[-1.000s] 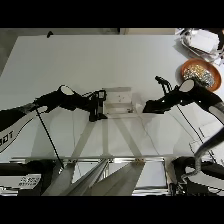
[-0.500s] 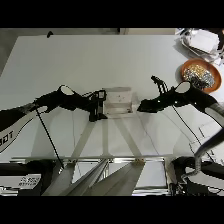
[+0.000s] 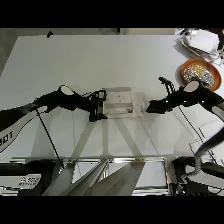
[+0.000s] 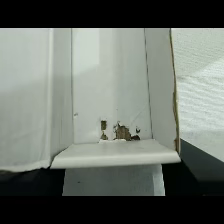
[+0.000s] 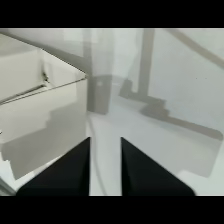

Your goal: Fold the box and place the chain.

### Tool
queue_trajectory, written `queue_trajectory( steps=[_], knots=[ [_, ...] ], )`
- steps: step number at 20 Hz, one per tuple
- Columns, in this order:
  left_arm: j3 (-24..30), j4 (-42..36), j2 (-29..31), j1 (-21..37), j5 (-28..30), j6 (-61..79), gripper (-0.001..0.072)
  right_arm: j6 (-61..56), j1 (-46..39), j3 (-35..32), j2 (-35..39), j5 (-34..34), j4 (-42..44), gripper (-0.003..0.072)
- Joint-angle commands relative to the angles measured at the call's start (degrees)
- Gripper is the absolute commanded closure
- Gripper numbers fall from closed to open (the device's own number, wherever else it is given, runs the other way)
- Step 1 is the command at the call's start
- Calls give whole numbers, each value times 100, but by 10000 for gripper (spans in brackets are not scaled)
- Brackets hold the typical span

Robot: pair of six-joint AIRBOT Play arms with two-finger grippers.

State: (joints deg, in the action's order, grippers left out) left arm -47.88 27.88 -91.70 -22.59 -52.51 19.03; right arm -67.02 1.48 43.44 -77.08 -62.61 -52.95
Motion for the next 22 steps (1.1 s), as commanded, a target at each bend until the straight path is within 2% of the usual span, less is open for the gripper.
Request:
queue_trajectory(
  steps=[1,3,9,15,20,21,22],
  knots=[
    [2,0,0,-2,2,0,528,0,-46,-7,-13,229,-164,594],
    [2,0,0,-2,2,0,528,4,42,-7,-48,400,-92,646],
    [2,2,0,-2,2,0,528,11,568,-4,-363,890,291,647],
    [2,2,0,-2,0,2,528,162,573,-2,-286,623,704,626],
    [2,2,0,-2,2,2,528,498,573,0,96,424,1405,626],
    [2,2,0,-2,0,0,528,590,575,0,96,295,1545,619],
    [2,0,0,-2,0,0,528,608,599,0,98,216,1604,559]
  ],
)
